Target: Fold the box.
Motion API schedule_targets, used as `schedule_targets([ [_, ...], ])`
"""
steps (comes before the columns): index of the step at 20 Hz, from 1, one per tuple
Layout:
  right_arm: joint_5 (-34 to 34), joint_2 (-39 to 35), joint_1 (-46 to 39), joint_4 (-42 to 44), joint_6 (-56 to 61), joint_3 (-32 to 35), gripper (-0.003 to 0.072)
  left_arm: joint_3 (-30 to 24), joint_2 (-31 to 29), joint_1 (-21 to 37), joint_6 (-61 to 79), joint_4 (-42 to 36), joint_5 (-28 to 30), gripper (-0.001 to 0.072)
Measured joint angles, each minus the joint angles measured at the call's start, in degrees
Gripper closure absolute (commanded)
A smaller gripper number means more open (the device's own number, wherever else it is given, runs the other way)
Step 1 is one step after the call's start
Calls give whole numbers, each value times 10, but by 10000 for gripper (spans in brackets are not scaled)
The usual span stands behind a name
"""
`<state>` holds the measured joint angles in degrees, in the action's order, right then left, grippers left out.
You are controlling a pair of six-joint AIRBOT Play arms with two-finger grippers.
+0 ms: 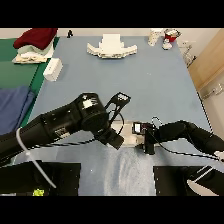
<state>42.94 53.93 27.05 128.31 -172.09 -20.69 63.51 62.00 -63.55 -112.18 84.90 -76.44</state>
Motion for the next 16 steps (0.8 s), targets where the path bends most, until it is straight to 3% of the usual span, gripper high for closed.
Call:
schedule_targets([
  [3,0,0,0,0,0,0,176,-76,-73,47,127,-25,59,694],
  [4,0,0,0,0,0,0,176,-102,-95,73,190,-41,72,465],
  [5,0,0,0,0,0,0,177,-130,-115,105,267,-66,85,66],
  [6,0,0,0,0,0,0,177,-155,-130,135,345,-92,96,14],
  [10,0,0,0,0,0,0,177,-254,-156,250,659,-220,171,14],
  [16,0,0,0,0,0,0,177,-367,-135,302,980,-391,302,14],
])
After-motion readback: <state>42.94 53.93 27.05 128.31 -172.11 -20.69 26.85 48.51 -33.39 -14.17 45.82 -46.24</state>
